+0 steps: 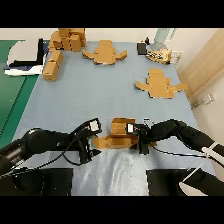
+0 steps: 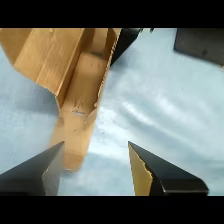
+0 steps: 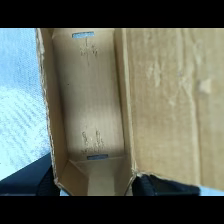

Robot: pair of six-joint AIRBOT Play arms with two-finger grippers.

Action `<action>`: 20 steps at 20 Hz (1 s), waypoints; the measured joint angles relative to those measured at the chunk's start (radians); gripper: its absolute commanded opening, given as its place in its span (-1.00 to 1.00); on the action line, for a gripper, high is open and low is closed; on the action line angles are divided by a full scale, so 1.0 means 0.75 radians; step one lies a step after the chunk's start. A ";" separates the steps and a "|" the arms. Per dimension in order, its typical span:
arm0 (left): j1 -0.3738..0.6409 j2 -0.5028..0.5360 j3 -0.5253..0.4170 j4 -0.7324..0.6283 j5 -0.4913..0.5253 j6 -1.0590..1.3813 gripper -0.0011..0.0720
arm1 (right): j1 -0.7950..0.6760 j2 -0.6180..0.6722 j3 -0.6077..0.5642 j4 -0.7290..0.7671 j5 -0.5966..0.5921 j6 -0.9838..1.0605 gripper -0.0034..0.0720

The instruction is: Fold the box.

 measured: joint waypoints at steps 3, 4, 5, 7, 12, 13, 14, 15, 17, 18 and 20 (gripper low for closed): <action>0.043 -0.184 -0.004 -0.104 0.032 0.261 0.97 | 0.000 0.000 0.000 0.000 -0.001 0.000 0.33; 0.052 -0.235 0.003 -0.141 0.042 0.332 0.97 | 0.000 0.000 0.000 0.000 -0.001 -0.001 0.33; 0.059 -0.284 0.013 -0.177 0.049 0.397 0.96 | 0.000 0.000 0.000 0.000 -0.001 0.000 0.33; 0.064 -0.354 0.032 -0.224 0.079 0.484 0.97 | 0.000 0.000 0.000 0.000 0.000 0.000 0.33; 0.070 -0.420 0.055 -0.274 0.163 0.593 0.96 | 0.000 0.000 0.000 0.000 -0.001 0.000 0.33; 0.070 -0.426 0.060 -0.281 0.167 0.605 0.96 | 0.000 0.000 0.000 0.000 -0.001 0.000 0.33; 0.070 -0.432 0.065 -0.293 0.170 0.625 0.96 | 0.000 0.000 0.000 0.000 -0.001 0.000 0.33; 0.070 -0.440 0.070 -0.314 0.171 0.651 0.96 | 0.000 0.000 0.000 -0.001 0.000 0.000 0.33; 0.070 -0.465 0.085 -0.361 0.152 0.725 0.96 | 0.000 0.000 0.000 0.000 0.000 -0.001 0.33; 0.070 -0.478 0.090 -0.387 0.134 0.757 0.96 | 0.000 0.000 0.000 -0.001 -0.001 -0.001 0.33; 0.070 -0.507 0.096 -0.418 0.107 0.807 0.92 | 0.000 0.000 0.000 -0.001 -0.001 0.000 0.33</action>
